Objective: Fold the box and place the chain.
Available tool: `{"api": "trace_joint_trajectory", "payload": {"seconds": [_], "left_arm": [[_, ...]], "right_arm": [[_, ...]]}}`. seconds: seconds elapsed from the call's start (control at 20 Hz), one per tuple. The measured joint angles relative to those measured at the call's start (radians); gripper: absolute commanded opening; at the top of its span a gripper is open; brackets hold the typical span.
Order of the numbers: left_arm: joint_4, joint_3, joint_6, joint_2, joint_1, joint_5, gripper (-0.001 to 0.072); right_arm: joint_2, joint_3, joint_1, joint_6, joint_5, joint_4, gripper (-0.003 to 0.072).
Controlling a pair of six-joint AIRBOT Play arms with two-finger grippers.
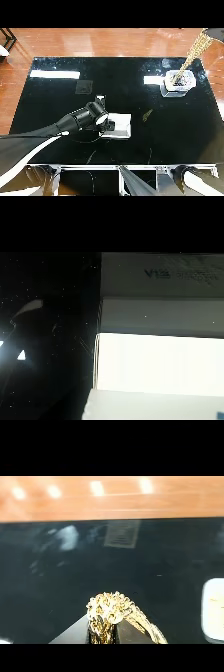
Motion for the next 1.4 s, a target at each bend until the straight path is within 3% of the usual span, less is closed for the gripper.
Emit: {"api": "trace_joint_trajectory", "payload": {"seconds": [0.35, 0.65, 1.0, 1.4], "left_arm": [[-0.003, 0.000, 0.002, 0.000, 0.000, 0.001, 0.0018], [-0.009, 0.000, 0.003, 0.000, 0.000, 0.002, 0.0018], [-0.011, 0.000, 0.002, 0.000, 0.000, 0.003, 0.0018], [-0.011, 0.000, 0.001, 0.000, 0.000, 0.006, 0.0018]], "right_arm": [[0.111, -0.095, 0.180, -0.075, 0.211, 0.011, 0.0018], [0.126, -0.237, 0.389, -0.106, 0.283, 0.013, 0.0018], [0.127, -0.308, 0.558, -0.112, 0.261, 0.015, 0.0018], [0.111, -0.323, 0.656, -0.113, 0.172, 0.021, 0.0019]]}}
